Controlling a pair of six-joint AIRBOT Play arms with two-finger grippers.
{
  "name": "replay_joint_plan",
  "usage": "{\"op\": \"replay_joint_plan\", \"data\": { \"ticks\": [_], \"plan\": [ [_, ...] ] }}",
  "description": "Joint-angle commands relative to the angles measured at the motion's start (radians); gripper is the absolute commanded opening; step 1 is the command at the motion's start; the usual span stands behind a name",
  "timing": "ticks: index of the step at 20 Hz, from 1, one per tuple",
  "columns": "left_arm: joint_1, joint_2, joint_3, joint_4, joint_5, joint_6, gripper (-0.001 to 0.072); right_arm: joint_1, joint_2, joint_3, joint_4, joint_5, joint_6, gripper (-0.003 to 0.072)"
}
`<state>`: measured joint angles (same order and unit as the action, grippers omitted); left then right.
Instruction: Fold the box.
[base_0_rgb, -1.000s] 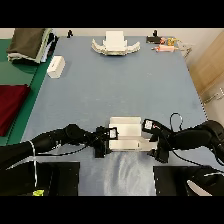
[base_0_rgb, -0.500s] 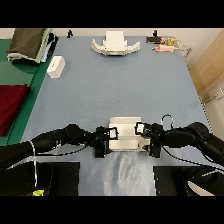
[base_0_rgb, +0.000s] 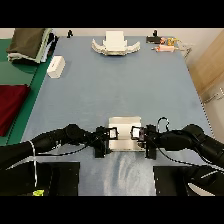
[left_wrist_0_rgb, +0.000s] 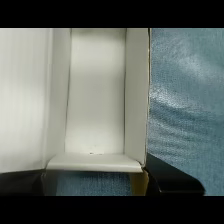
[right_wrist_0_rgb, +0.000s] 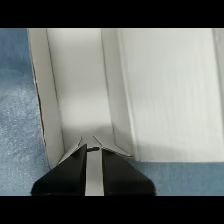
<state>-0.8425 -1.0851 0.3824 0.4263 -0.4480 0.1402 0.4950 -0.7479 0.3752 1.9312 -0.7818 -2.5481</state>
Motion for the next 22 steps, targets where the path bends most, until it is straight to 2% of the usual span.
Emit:
{"op": "replay_joint_plan", "data": {
  "ticks": [1,2,3,4,7,8,10,11,12,17,20,22],
  "plan": [
    [0.000,0.000,0.001,0.000,0.000,0.001,0.0466,0.008,-0.001,0.000,0.002,0.064,-0.011,0.0237],
    [0.000,0.000,0.001,0.000,0.000,0.001,0.0466,0.008,-0.001,-0.001,0.003,0.067,-0.011,0.0430],
    [0.000,0.000,0.001,0.000,0.000,0.001,0.0466,0.008,-0.001,-0.001,0.003,0.066,-0.011,0.0559],
    [0.000,0.000,0.001,0.000,0.000,0.001,0.0466,0.008,-0.001,-0.001,0.003,0.066,-0.011,0.0591],
    [0.000,0.000,0.001,0.000,0.000,0.001,0.0466,0.008,0.001,0.000,0.002,0.061,-0.009,0.0581],
    [0.000,0.000,0.001,0.000,0.000,0.001,0.0466,0.008,0.002,0.000,0.001,0.051,-0.006,0.0546],
    [0.000,0.000,0.001,0.000,0.000,0.001,0.0466,0.007,0.013,0.004,-0.049,-0.017,0.071,0.0156],
    [0.000,0.000,0.001,0.000,0.000,0.001,0.0466,0.007,0.018,0.012,-0.108,-0.056,0.165,0.0073],
    [0.000,0.000,0.001,0.000,0.000,0.001,0.0466,0.006,0.021,0.023,-0.191,-0.110,0.286,0.0033],
    [0.000,0.000,0.001,0.000,0.000,0.001,0.0466,0.004,0.068,0.139,-0.625,-0.421,0.818,0.0002],
    [0.000,0.000,0.001,0.000,0.000,0.001,0.0466,-0.012,0.128,0.178,-0.857,-0.514,1.141,0.0002],
    [0.000,0.000,0.001,0.000,0.000,0.001,0.0466,-0.083,0.116,0.178,-0.841,-0.563,1.302,0.0002]
  ]
}}
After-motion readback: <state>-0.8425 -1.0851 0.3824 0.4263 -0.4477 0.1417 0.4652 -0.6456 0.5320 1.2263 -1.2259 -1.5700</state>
